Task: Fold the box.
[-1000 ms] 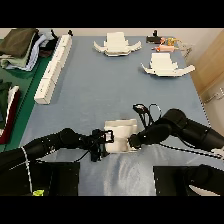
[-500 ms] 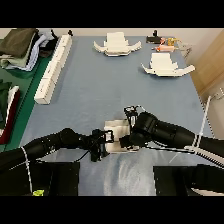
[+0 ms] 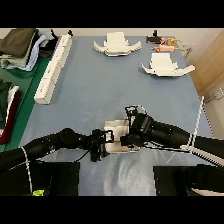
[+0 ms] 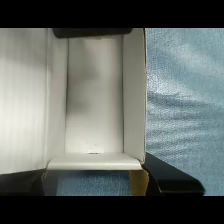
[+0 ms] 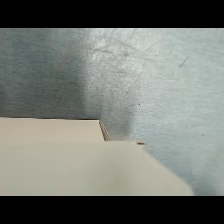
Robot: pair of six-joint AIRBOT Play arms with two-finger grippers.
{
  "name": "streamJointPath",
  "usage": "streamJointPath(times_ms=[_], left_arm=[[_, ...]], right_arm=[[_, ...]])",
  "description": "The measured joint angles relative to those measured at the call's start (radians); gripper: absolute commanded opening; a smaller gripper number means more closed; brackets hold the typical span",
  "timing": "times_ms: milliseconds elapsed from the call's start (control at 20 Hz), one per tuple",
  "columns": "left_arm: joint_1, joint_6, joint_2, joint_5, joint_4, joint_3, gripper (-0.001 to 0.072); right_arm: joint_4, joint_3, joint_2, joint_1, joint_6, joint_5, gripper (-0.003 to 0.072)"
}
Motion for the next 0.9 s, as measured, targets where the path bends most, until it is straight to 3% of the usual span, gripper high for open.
streamJointPath(times_ms=[100, 150, 350, 400, 450, 500, 900], left_arm=[[0.0, 0.0, 0.0, 0.0, 0.0, 0.0, 0.0442], [0.0, -0.001, 0.0, 0.0, -0.001, 0.0, 0.0442], [0.0, -0.001, 0.0, 0.0, -0.001, 0.0, 0.0442], [0.0, -0.001, 0.0, 0.0, -0.001, 0.0, 0.0442], [0.0, 0.0, 0.0, 0.0, -0.001, 0.0, 0.0442], [0.0, 0.002, 0.0, 0.0, 0.0, 0.0, 0.0442], [0.0, 0.001, 0.0, 0.0, 0.0, 0.0, 0.0442]], right_arm=[[-0.005, 0.0, -0.006, 0.001, 0.004, -0.005, 0.0034], [-0.003, 0.002, -0.009, 0.002, 0.007, -0.005, 0.0001], [0.011, 0.002, -0.017, 0.003, -0.016, -0.005, 0.0002], [0.013, 0.002, -0.019, 0.003, -0.021, -0.005, 0.0045], [0.013, 0.002, -0.019, 0.003, -0.03, -0.004, 0.0218], [0.024, 0.0, -0.024, 0.004, -0.037, -0.006, 0.0301], [0.044, 0.011, 0.044, 0.002, -0.041, -0.012, 0.0304]])
